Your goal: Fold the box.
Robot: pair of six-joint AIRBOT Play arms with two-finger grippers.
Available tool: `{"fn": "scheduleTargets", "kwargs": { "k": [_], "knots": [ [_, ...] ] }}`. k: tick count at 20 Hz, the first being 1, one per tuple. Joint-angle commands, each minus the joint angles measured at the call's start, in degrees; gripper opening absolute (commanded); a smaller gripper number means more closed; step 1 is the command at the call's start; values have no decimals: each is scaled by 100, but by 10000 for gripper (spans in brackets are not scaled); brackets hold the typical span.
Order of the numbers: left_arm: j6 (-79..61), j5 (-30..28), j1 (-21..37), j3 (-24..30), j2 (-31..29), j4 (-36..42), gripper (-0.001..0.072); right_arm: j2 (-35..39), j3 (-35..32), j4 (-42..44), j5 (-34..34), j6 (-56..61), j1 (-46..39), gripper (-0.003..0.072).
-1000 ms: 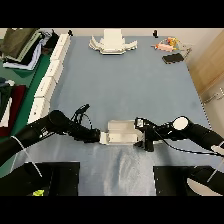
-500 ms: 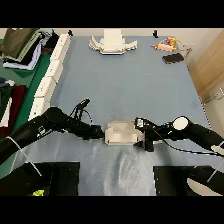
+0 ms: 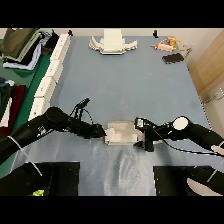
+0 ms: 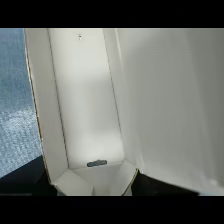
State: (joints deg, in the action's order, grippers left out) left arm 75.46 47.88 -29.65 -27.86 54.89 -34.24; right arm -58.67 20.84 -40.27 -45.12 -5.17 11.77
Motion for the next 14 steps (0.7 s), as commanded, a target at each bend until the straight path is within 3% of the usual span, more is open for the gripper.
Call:
{"fn": "scheduleTargets", "kwargs": {
  "k": [1, 5, 10, 12, 14],
  "knots": [
    [-201, -90, -85, -7, 184, 428, 416, 7, 4, 2, -2, 2, 0, 504],
    [170, -844, -754, -210, 420, 232, 415, 7, 4, 2, -2, 0, 0, 504],
    [2625, -1130, -1561, -634, 474, -2020, 414, 7, 4, 0, -2, 2, 0, 504],
    [3399, -1130, -1801, -772, 533, -2616, 357, 7, 4, 2, -2, 2, 0, 504],
    [3821, -1110, -2011, -935, 625, -2887, 357, 7, 4, 2, -2, 2, 0, 504]
  ]
}}
